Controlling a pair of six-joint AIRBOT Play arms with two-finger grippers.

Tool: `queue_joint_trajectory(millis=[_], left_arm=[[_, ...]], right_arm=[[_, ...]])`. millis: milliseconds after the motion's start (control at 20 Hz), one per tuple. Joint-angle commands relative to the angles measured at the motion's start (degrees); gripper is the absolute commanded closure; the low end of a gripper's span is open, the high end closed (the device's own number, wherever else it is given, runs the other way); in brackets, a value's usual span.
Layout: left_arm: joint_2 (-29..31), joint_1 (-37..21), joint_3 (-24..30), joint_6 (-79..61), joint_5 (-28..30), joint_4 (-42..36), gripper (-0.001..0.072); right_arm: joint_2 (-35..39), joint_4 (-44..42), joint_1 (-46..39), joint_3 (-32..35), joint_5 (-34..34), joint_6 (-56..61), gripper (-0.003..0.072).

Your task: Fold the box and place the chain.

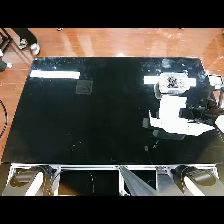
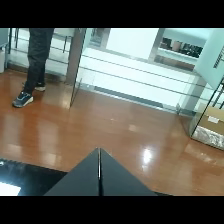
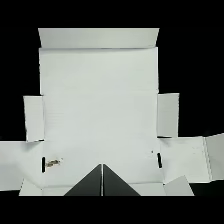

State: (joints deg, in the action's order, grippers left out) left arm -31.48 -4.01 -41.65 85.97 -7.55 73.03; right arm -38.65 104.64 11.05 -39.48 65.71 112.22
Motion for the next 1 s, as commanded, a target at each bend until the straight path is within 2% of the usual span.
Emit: queue_joint_trajectory(millis=[0, 700, 950], left_arm=[[0.04, -0.04, 0.02, -0.02, 0.02, 0.0, 0.0684], [0.04, -0.04, 0.02, -0.02, 0.02, 0.0, 0.0684], [0.04, -0.04, 0.02, -0.02, 0.28, -0.24, 0.0684]], right_arm=[[0.04, 0.0, 0.02, -0.02, 0.0, 0.0, 0.0667], [0.04, 0.0, 0.02, -0.02, 0.0, 0.0, 0.0667], [0.04, 0.0, 0.02, -0.02, -3.78, 0.02, 0.0667]])
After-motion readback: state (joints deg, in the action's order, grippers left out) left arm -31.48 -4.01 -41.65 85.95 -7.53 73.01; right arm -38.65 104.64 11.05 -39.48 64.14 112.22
